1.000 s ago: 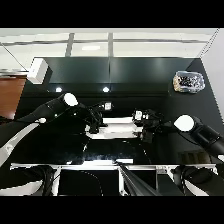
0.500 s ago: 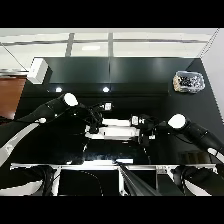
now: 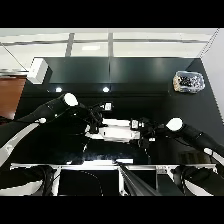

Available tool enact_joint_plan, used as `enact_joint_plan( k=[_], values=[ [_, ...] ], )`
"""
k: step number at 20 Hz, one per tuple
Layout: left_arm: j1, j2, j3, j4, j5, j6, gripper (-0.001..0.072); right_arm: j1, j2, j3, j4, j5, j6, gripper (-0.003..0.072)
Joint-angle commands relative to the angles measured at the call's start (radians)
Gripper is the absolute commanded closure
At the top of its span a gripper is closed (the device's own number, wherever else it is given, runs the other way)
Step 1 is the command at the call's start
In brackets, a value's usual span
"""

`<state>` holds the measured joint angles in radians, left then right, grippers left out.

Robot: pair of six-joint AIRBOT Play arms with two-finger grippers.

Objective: Fold the box and place the chain.

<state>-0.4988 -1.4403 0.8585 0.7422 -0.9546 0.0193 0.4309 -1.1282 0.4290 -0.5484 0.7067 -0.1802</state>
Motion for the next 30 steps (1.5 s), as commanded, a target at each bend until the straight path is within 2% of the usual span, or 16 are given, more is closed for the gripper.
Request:
enact_joint_plan(
  k=[1, 6, 8, 14, 15, 16, 17, 18, 19, 21, 22, 25, 27, 28, 29, 30],
  values=[
    [0.0, 0.0, 0.0, 0.0, 0.0, -0.001, 0.0681, 0.003, -0.02, -0.001, 0.013, -0.012, -0.011, 0.0054],
    [0.0, 0.0, 0.0, 0.001, 0.002, -0.001, 0.0681, 0.027, -0.022, -0.002, -0.024, -0.026, 0.006, 0.0054],
    [0.0, 0.0, 0.0, 0.001, 0.001, -0.001, 0.0681, 0.043, -0.023, -0.002, -0.04, -0.077, 0.055, 0.0054],
    [0.0, 0.0, 0.0, 0.009, 0.001, -0.001, 0.0681, 0.044, -0.023, -0.002, -0.04, -0.079, 0.057, 0.0055],
    [0.0, 0.0, 0.0, 0.009, 0.0, -0.001, 0.0681, 0.044, -0.023, -0.002, -0.04, -0.078, 0.057, 0.0183],
    [0.0, 0.002, 0.0, 0.008, 0.0, -0.012, 0.0675, 0.044, -0.023, -0.002, -0.04, -0.079, 0.057, 0.0248],
    [0.0, 0.006, 0.0, 0.008, 0.0, -0.048, 0.0586, 0.044, -0.023, -0.002, -0.04, -0.079, 0.057, 0.0249],
    [0.0, 0.012, 0.0, 0.008, 0.002, -0.092, 0.0432, 0.044, -0.023, -0.002, -0.04, -0.079, 0.057, 0.025],
    [0.003, 0.024, 0.0, 0.01, 0.002, -0.123, 0.0394, 0.044, -0.023, -0.002, -0.04, -0.078, 0.057, 0.0251],
    [0.01, 0.068, 0.002, 0.055, 0.001, -0.148, 0.0364, 0.044, -0.023, -0.002, -0.055, -0.056, 0.041, 0.0476],
    [0.01, 0.1, 0.002, 0.101, 0.001, -0.188, 0.0322, 0.044, -0.023, -0.002, -0.056, -0.037, 0.021, 0.0487],
    [0.009, 0.206, 0.002, 0.274, -0.054, -0.438, 0.0315, 0.044, -0.023, -0.002, -0.058, -0.031, 0.018, 0.0487],
    [0.008, 0.278, 0.002, 0.405, -0.112, -0.613, 0.0327, 0.044, -0.023, -0.002, -0.058, -0.032, 0.018, 0.0487],
    [0.008, 0.314, 0.002, 0.466, -0.138, -0.708, 0.0466, 0.044, -0.023, -0.002, -0.058, -0.035, 0.018, 0.0487],
    [0.008, 0.344, 0.002, 0.513, -0.171, -0.772, 0.0657, 0.044, -0.023, -0.002, -0.058, -0.035, 0.018, 0.0487],
    [0.008, 0.369, 0.002, 0.538, -0.216, -0.826, 0.0681, 0.044, -0.023, -0.002, -0.058, -0.034, 0.018, 0.0487]
  ],
)
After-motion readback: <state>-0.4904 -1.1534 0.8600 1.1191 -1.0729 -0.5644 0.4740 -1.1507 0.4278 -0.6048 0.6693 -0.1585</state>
